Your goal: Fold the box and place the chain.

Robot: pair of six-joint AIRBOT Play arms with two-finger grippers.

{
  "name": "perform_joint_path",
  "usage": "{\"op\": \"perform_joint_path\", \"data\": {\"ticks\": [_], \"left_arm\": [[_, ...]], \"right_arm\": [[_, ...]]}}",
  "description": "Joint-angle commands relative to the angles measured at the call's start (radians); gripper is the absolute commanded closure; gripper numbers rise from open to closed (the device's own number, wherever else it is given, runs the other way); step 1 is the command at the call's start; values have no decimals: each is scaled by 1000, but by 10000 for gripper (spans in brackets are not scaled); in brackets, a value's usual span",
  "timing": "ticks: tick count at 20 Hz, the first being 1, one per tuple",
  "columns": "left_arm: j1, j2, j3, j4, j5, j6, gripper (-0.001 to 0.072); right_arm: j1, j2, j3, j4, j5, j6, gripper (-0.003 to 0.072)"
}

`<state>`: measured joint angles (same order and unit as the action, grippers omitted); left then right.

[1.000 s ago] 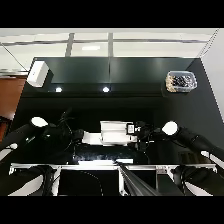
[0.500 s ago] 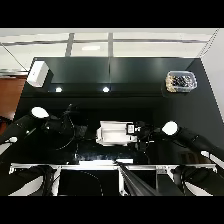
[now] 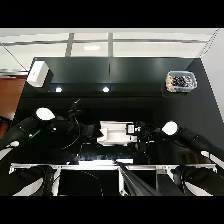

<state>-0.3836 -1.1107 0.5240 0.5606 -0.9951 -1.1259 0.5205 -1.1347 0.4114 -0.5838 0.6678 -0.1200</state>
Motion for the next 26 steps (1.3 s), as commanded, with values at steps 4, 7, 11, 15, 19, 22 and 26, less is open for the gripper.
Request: {"op": "perform_joint_path", "data": {"ticks": [4, 7, 11, 15, 19, 22, 26], "left_arm": [[-141, 2, 34, 107, 150, -188, 139], [-185, -2, 82, 255, 150, -336, 139], [-228, -32, 148, 288, 133, -407, 151], [-234, -42, 167, 319, 80, -461, 215], [-253, -43, 167, 385, 79, -545, 222], [-307, -52, 177, 488, 104, -650, 222], [-354, -54, 182, 573, 132, -773, 222]], "right_arm": [[1, 0, 0, 0, 0, 0, 204], [1, 0, 0, 0, 0, 0, 204], [1, 0, 0, 0, 0, 0, 204], [1, 0, 0, 0, 0, 0, 203], [1, 0, 0, 0, 0, 0, 204], [1, 0, 0, 0, 0, 0, 203], [1, 0, 0, 0, 0, 0, 203]]}}
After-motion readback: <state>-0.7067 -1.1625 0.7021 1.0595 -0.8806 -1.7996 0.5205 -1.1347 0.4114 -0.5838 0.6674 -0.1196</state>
